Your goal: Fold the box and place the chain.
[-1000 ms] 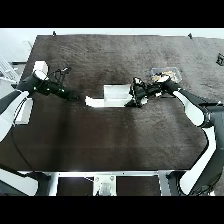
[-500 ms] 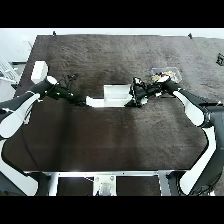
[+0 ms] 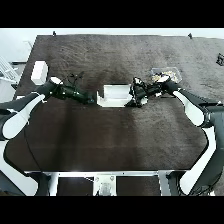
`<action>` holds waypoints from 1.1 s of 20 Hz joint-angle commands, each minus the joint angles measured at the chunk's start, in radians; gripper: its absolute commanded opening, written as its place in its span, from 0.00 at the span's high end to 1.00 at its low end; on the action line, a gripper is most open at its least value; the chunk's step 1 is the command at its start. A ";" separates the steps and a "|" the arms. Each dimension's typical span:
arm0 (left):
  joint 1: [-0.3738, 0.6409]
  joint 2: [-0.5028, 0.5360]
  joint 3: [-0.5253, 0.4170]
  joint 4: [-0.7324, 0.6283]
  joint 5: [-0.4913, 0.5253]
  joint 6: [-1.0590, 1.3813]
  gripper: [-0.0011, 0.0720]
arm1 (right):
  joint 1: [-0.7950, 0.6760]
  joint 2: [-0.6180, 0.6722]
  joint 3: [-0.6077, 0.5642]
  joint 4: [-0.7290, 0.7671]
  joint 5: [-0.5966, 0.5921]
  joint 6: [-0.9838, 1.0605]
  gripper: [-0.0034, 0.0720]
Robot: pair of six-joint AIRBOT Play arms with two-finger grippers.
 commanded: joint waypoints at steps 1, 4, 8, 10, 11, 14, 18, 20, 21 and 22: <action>-0.001 0.000 0.001 -0.076 -0.025 0.043 0.87 | 0.001 0.000 0.000 0.000 0.000 0.000 0.27; -0.001 0.000 0.001 -0.076 -0.066 0.044 0.59 | 0.001 0.000 0.000 0.000 0.000 0.000 0.27; -0.001 0.000 0.001 -0.076 -0.074 0.044 0.59 | 0.001 0.000 0.000 0.000 0.000 0.000 0.27; -0.001 0.000 0.001 -0.077 -0.073 0.044 0.59 | 0.001 0.000 0.000 0.001 0.000 0.000 0.27; -0.001 0.000 0.001 -0.077 -0.072 0.044 0.59 | 0.001 0.000 0.000 0.000 0.000 0.000 0.27; -0.001 0.000 0.001 -0.076 -0.045 0.044 0.59 | 0.001 0.000 0.000 0.001 0.000 0.000 0.27; -0.001 0.000 0.001 -0.077 0.031 0.044 0.59 | 0.001 0.000 0.000 0.001 0.000 0.000 0.27; -0.001 0.000 0.001 -0.078 0.053 0.044 0.59 | 0.001 0.000 0.000 0.001 0.000 0.000 0.27; -0.001 0.000 0.001 -0.078 0.063 0.044 0.59 | 0.001 0.000 0.000 0.001 0.000 0.000 0.27; -0.001 0.000 0.001 -0.081 0.072 0.044 0.59 | 0.001 0.000 0.000 0.001 0.000 0.000 0.27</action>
